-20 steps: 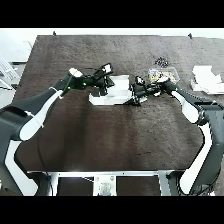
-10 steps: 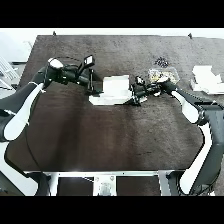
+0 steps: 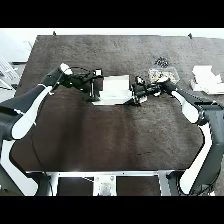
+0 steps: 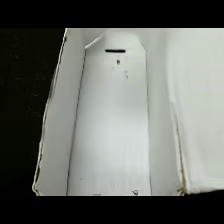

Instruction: Fold the box and place the chain.

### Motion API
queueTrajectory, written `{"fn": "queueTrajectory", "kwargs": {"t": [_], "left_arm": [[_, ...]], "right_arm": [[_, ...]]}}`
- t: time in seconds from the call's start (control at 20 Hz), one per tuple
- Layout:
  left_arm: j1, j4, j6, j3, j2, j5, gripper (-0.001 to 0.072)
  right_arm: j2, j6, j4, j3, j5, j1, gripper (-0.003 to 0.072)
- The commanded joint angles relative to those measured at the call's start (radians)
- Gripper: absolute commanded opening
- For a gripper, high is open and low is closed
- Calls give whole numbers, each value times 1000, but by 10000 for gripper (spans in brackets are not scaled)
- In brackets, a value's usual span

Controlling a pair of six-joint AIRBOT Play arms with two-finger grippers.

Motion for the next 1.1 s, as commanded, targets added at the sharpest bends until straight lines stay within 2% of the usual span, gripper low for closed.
{"fn": "queueTrajectory", "kwargs": {"t": [0.0,0.4,0.8,0.85,0.9,1.05], "left_arm": [[-18,44,-39,1,-3,100,707],[-44,51,-40,1,-19,53,706],[-62,79,-48,1,-34,61,692],[-62,79,-47,0,-34,61,568],[-62,82,-47,1,-34,61,539],[-62,77,-47,0,-34,60,537]], "right_arm": [[0,0,0,0,0,0,625],[0,0,0,0,0,0,625],[0,0,0,0,0,0,625],[0,0,0,0,0,0,625],[0,0,0,0,0,0,625],[0,0,0,0,0,0,625]]}}
